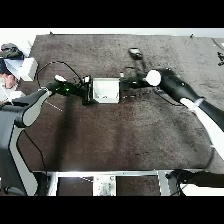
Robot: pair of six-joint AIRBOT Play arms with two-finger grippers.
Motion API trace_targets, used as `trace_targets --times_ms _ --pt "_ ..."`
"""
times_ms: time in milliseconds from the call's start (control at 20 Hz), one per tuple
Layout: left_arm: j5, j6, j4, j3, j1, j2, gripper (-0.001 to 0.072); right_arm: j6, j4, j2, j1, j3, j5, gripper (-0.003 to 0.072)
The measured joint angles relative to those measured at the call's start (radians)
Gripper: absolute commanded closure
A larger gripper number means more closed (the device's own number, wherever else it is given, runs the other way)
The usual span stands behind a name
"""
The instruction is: Fold the box and place the chain.
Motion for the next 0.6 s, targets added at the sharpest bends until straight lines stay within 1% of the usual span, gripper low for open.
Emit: trace_targets --times_ms 50,150,300,450,600 --pt "0.0 0.0 0.0 0.0 0.0 0.0 0.0317 0.037 0.0 0.045 -0.049 -0.068 -0.029 0.0393" --pt "0.0 0.0 0.0 0.0 0.0 0.0 0.0317 0.105 0.005 0.111 -0.134 -0.187 -0.087 0.0394" --pt "0.0 0.0 0.0 0.0 0.0 0.0 0.0317 0.168 0.036 0.142 -0.22 -0.32 -0.181 0.0393" --pt "0.0 0.0 0.0 0.0 0.0 0.0 0.0317 0.198 0.1 0.103 -0.257 -0.381 -0.302 0.0393" --pt "0.0 0.0 0.0 0.0 0.0 0.0 0.0317 0.212 0.167 0.038 -0.274 -0.402 -0.416 0.0393"
